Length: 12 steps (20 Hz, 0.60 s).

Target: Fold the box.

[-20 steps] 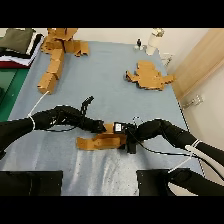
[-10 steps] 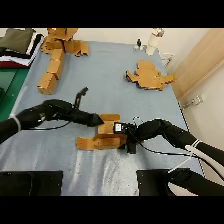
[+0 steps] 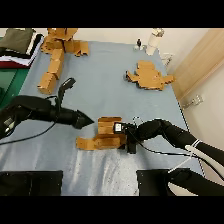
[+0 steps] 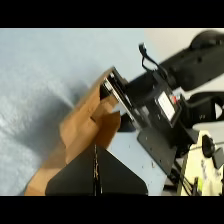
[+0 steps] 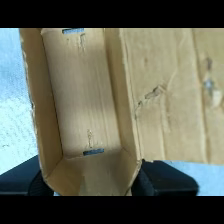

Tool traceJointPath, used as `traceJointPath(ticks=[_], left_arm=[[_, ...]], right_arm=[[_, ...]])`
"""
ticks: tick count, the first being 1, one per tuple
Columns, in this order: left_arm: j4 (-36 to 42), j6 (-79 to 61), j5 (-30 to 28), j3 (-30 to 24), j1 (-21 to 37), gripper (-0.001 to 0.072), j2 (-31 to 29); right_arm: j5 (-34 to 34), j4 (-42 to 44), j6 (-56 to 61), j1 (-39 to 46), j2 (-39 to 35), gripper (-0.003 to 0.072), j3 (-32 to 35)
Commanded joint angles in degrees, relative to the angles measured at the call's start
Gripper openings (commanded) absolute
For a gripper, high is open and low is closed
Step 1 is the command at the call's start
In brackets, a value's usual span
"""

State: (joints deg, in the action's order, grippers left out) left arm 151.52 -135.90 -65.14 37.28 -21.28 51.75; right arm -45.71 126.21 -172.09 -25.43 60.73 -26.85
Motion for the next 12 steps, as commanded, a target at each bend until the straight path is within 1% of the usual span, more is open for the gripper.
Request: traceJointPath(ticks=[1,2,3,5,6,7,8,10,12], left_arm=[[-3.8,0.1,-0.7,-6.8,0.2,0.0008,-10.1],[-5.3,-0.2,1.0,-9.9,0.2,0.0009,-14.3],[-6.3,-4.2,2.2,-12.9,0.2,0.0013,-18.3],[-6.4,-15.7,3.5,-17.7,0.2,0.0026,-24.0],[-6.4,-18.4,5.4,-19.4,0.2,0.0328,-25.8],[-6.1,-19.5,8.3,-20.9,0.1,0.0675,-26.8],[-6.1,-19.8,10.9,-21.8,0.0,0.0701,-27.0],[-6.1,-25.8,14.2,-22.4,-1.3,0.0701,-26.2],[-6.0,-34.4,16.3,-22.4,-4.3,0.0701,-23.9]], right_arm=[[0.0,0.0,0.0,0.0,0.0,0.0601,0.0],[0.0,0.0,0.0,0.0,0.0,0.0601,0.0],[0.0,0.0,0.0,0.0,0.0,0.0601,0.0],[0.0,0.0,0.0,0.0,0.0,0.0601,0.0],[0.0,0.0,0.0,0.0,0.0,0.0601,0.0],[0.0,0.0,0.0,0.0,0.0,0.0601,0.0],[0.0,0.0,0.0,0.0,0.0,0.0601,0.0],[0.0,0.0,0.0,0.0,0.0,0.0601,0.0],[0.0,0.0,0.0,0.0,0.0,0.0601,0.0]])
